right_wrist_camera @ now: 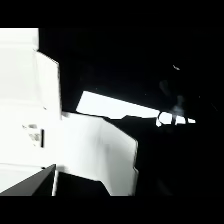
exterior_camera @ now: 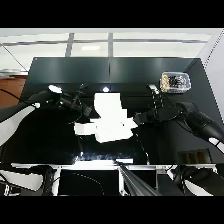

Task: Fold the box and place the chain.

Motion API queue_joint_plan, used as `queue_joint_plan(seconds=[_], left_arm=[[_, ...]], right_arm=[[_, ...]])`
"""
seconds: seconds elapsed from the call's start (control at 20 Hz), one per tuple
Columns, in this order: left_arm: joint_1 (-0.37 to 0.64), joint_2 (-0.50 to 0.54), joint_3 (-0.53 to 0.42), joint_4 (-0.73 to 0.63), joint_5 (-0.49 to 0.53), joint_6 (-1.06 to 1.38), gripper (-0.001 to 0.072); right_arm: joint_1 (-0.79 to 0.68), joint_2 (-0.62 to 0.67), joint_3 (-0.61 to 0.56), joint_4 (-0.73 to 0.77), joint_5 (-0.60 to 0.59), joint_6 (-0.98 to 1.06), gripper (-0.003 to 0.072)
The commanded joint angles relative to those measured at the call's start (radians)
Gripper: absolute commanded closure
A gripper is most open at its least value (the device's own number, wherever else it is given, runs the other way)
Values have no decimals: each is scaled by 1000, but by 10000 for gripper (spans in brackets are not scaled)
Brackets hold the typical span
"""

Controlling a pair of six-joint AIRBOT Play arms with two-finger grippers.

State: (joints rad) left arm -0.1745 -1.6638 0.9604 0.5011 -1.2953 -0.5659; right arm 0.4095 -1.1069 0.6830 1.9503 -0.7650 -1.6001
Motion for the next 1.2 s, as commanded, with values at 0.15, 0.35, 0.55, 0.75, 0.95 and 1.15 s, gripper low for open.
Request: queue_joint_plan(seconds=[0.15,0.35,0.55,0.75,0.95,1.15], left_arm=[[-18,48,47,14,-41,146,686],[-108,243,-19,41,97,294,687],[-222,389,-188,42,350,561,682],[-246,347,-214,201,360,624,682],[-248,324,-220,186,467,825,682],[-243,282,-224,191,499,827,681]], right_arm=[[-168,137,2,-225,-136,-1,26],[-247,260,2,-426,-135,-85,26],[-248,268,2,-542,-73,-142,26],[-247,268,2,-459,66,-136,26],[-244,268,-12,-249,158,-300,27],[-208,267,-67,-2,155,-699,27]])
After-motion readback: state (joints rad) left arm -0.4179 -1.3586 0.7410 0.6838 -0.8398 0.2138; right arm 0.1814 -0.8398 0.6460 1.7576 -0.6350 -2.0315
